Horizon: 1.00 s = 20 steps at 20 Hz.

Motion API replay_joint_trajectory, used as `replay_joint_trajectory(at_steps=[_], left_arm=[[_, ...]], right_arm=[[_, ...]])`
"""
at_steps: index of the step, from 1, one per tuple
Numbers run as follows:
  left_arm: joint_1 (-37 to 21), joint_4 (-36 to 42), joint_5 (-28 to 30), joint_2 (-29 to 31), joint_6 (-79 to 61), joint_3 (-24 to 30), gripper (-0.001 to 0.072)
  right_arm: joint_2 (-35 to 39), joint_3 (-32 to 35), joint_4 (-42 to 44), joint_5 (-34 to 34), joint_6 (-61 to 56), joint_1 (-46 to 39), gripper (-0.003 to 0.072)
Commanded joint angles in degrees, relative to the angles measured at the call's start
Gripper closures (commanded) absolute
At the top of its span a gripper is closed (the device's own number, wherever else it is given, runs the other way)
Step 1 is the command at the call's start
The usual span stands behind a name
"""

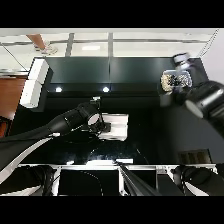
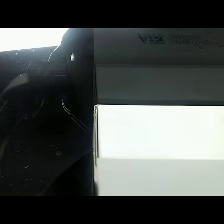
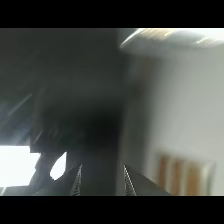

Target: Fold the box and place the chain.

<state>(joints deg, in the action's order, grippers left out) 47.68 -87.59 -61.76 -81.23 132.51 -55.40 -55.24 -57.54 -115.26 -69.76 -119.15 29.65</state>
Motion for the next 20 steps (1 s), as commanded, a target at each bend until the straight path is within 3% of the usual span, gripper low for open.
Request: replay_joint_trajectory(at_steps=[1,2,4,6,9,11,15,16,20], left_arm=[[-0.04,0.00,0.04,0.00,-0.04,0.00,0.0679],[-0.04,-0.02,0.02,0.00,-0.04,0.00,0.0679],[-0.04,0.02,-0.07,0.00,-0.04,0.00,0.0679],[-0.04,0.00,-0.09,0.00,-0.04,0.00,0.0679],[-0.04,0.00,-0.04,0.00,-0.04,0.00,0.0679],[-0.04,0.00,-0.07,0.00,-0.04,0.00,0.0679],[-0.04,-0.02,-0.04,0.00,-0.04,0.00,0.0679],[-0.04,-0.02,-0.04,0.00,-0.04,0.00,0.0679],[-0.04,-0.02,-0.07,0.00,-0.04,0.00,0.0679]], right_arm=[[-3.21,1.81,-5.90,19.45,-3.72,-18.53,0.0060],[-5.70,1.70,-0.02,25.27,-3.58,-23.76,-0.0028],[-12.83,-1.95,19.78,33.31,5.99,-32.57,-0.0028],[-22.86,-12.79,27.69,26.12,8.41,-36.83,-0.0027],[-39.39,-34.36,28.85,5.20,0.59,-39.01,-0.0027],[-47.34,-44.41,29.18,-2.40,-5.29,-39.32,-0.0026],[-54.16,-50.27,30.84,-1.84,-13.03,-39.30,-0.0016],[-54.84,-50.27,30.88,-1.38,-14.49,-39.30,0.0084],[-55.87,-50.27,29.07,0.48,-17.64,-39.30,0.0084]])
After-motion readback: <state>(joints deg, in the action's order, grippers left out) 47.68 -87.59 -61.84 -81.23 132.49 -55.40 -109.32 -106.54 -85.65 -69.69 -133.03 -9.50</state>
